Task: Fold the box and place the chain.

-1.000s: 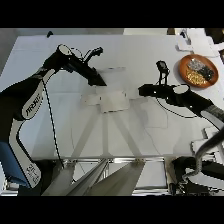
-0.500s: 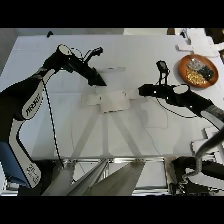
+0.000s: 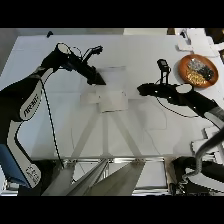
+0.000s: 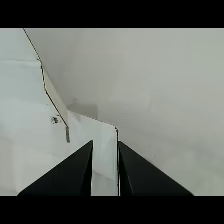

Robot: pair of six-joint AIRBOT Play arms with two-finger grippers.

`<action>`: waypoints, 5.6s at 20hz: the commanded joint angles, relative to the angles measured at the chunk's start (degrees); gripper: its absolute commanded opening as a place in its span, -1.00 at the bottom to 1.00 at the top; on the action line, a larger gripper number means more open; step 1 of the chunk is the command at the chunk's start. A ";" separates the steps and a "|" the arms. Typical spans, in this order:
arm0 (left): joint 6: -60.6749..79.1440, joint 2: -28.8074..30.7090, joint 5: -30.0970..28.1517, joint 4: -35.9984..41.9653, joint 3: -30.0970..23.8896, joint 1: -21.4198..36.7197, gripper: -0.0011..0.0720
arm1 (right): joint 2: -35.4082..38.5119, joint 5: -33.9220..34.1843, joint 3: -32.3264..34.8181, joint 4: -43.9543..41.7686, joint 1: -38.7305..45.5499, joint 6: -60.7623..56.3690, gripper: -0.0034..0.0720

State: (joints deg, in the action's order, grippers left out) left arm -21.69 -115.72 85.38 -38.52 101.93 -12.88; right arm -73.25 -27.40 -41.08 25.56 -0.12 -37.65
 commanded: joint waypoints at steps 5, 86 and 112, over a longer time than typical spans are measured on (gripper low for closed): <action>-3.80 13.62 -2.10 -6.36 0.02 0.55 -0.97 | 16.31 -6.45 0.00 3.17 14.27 -0.04 -0.43; 30.40 9.20 -14.67 1.55 -23.34 -2.23 -0.96 | 22.75 -13.55 0.00 17.79 35.30 -6.23 -0.44; 30.45 8.85 -14.67 1.62 -23.34 -2.23 -0.94 | 22.75 -13.55 0.00 17.81 35.30 -6.23 -0.44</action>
State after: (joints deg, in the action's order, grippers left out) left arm 8.73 -106.83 70.74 -36.86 78.59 -15.07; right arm -50.54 -40.93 -41.06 43.38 35.14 -43.86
